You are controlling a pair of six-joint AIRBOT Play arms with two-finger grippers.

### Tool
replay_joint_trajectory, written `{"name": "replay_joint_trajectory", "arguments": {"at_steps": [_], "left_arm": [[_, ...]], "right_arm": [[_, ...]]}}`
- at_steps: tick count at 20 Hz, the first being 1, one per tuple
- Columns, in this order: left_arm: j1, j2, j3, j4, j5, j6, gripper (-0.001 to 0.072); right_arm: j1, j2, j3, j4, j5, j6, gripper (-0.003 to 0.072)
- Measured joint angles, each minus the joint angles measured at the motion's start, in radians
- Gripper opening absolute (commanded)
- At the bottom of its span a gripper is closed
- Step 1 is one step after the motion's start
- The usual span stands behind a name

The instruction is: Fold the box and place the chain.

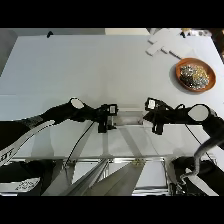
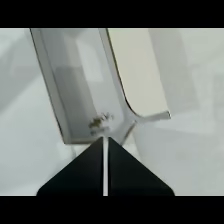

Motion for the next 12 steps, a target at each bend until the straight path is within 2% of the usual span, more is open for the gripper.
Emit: {"name": "replay_joint_trajectory", "arguments": {"at_steps": [5,8,12], "left_arm": [[0.0,0.0,0.0,0.0,0.0,0.0,0.0009],[0.0,0.0,0.0,0.0,-0.001,-0.001,0.0009],[0.0,0.0,0.0,0.0,-0.001,-0.001,0.0009]], "right_arm": [[0.059,0.029,0.0,0.215,-0.011,0.016,0.0017],[0.106,0.002,0.0,0.315,-0.145,-0.013,0.0015],[0.129,-0.113,0.002,0.399,-0.332,-0.027,0.0016]]}}
